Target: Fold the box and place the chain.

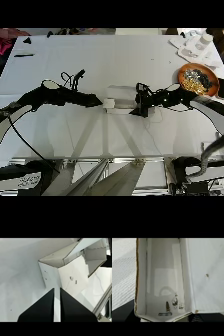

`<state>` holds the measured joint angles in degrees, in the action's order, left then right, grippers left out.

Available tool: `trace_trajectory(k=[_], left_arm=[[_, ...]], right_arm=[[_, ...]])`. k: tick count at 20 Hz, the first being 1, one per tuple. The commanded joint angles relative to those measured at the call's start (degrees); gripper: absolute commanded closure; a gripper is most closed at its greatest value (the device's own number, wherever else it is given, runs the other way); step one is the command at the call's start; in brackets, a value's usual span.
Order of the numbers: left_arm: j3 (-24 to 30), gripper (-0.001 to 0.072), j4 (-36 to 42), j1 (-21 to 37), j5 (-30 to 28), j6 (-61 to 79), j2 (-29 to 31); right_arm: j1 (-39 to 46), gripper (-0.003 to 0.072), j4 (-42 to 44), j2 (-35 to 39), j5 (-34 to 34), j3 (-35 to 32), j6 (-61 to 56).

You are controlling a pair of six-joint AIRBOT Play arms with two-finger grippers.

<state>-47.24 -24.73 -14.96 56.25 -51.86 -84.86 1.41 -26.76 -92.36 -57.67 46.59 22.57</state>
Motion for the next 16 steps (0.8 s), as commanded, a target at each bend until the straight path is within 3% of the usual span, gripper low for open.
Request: trace_trajectory(k=[1,3,4,5,14,15,16], left_arm=[[-0.02,0.0611,0.92,-0.22,-0.15,0.70,-0.35],[-0.02,0.0592,1.92,-0.20,-0.31,0.76,-0.83],[-0.02,0.0512,2.73,-0.20,-0.22,1.62,-1.03],[-0.02,0.0486,3.72,-0.20,-0.07,2.82,-1.09],[-0.02,0.0465,6.25,-2.27,-1.22,4.17,-2.08],[-0.02,0.0330,6.23,-2.99,-2.45,4.24,-2.29],[-0.02,0.0126,6.23,-3.56,-4.04,4.28,-2.32]], right_arm=[[0.02,0.0184,0.02,-0.02,0.00,0.02,0.00],[0.02,0.0184,0.02,-0.02,0.00,0.02,0.00],[0.02,0.0184,0.02,-0.02,0.00,0.02,0.00],[0.02,0.0184,0.02,-0.02,0.00,0.02,0.00],[0.02,0.0184,0.02,-0.02,0.00,0.02,0.00],[0.02,0.0184,0.02,-0.02,0.00,0.02,0.00],[0.02,0.0184,0.02,-0.02,0.00,0.02,0.00]])
